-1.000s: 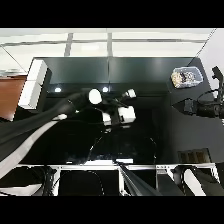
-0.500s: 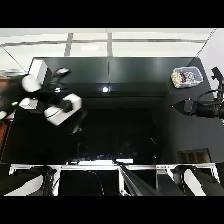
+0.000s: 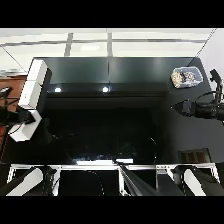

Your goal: Fold the box and place the chain.

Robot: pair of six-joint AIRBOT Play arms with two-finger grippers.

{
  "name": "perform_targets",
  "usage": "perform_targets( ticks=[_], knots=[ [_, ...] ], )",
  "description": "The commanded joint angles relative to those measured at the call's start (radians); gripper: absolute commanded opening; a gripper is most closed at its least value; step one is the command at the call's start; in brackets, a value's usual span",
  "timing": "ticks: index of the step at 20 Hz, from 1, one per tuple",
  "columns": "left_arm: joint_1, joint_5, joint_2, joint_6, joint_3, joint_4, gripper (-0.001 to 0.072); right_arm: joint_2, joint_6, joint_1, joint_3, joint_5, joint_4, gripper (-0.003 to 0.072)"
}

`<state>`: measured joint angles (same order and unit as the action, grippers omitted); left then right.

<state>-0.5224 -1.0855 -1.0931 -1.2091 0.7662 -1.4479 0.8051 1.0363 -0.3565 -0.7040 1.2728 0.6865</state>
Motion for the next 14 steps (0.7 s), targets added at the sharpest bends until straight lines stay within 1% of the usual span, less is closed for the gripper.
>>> perform_targets(
  ticks=[1,3,5,6,9,12,13,14],
  knots=[
    [-0.116,0.052,0.004,0.223,0.016,0.007,0.0160,0.000,0.013,0.000,0.001,-0.001,-0.003,0.0014],
    [-0.120,0.103,0.001,0.389,0.016,0.075,0.0160,0.000,0.036,0.000,0.001,-0.004,-0.003,0.0014],
    [-0.119,0.196,-0.012,0.418,0.016,0.114,0.0160,0.000,0.050,0.000,0.001,-0.008,-0.005,0.0014],
    [-0.119,0.225,-0.026,0.419,0.016,0.136,0.0160,0.000,0.060,0.000,0.001,-0.011,-0.005,0.0014],
    [-0.116,0.243,-0.085,0.482,0.016,0.247,0.0160,0.000,0.114,0.000,0.001,-0.014,-0.007,0.0014],
    [-0.114,0.285,-0.138,0.482,0.016,0.289,0.0161,0.000,0.121,0.000,0.001,-0.009,-0.043,0.0014],
    [-0.113,0.296,-0.150,0.481,0.016,0.284,0.0174,0.000,0.120,0.000,0.001,-0.010,-0.055,0.0014],
    [-0.113,0.306,-0.158,0.482,0.016,0.283,0.0260,0.000,0.120,0.000,0.001,-0.010,-0.063,0.0014]
  ],
)
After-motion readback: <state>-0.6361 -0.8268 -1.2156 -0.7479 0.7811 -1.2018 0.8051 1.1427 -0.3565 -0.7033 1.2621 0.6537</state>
